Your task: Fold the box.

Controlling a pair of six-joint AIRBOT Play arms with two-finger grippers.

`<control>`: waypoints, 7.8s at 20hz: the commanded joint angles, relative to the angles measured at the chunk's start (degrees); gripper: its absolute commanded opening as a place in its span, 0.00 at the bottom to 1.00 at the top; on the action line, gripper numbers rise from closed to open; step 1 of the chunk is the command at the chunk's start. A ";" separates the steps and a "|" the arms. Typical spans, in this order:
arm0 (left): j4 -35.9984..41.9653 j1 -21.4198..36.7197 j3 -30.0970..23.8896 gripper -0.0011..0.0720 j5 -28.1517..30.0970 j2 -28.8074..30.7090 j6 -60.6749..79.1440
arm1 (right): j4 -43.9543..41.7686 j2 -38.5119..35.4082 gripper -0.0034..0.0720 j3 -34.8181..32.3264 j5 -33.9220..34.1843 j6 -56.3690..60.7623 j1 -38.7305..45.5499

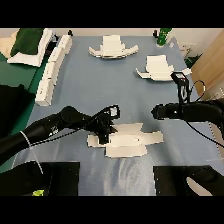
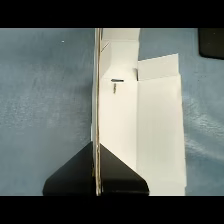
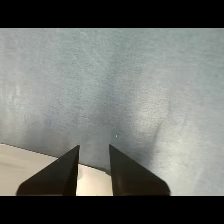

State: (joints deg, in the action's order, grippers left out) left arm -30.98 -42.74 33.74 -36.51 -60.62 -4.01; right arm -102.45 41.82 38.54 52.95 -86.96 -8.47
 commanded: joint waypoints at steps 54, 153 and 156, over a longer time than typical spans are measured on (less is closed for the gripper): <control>-2.45 -0.04 3.10 0.03 -10.01 -4.50 -5.95 | -15.45 -22.10 0.05 -8.00 30.45 6.12 -13.22; -2.45 -0.04 3.10 0.03 -10.03 -4.50 -5.92 | -24.72 12.04 0.98 -17.27 1.38 -84.96 -4.48; -2.45 -0.04 3.10 0.03 -10.03 -4.50 -5.92 | -24.90 12.04 0.98 -17.27 0.92 -84.96 -4.50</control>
State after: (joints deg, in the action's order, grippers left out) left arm -33.43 -42.76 36.86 -46.54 -65.10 -9.96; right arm -126.85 53.82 21.50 54.35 -171.96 -12.91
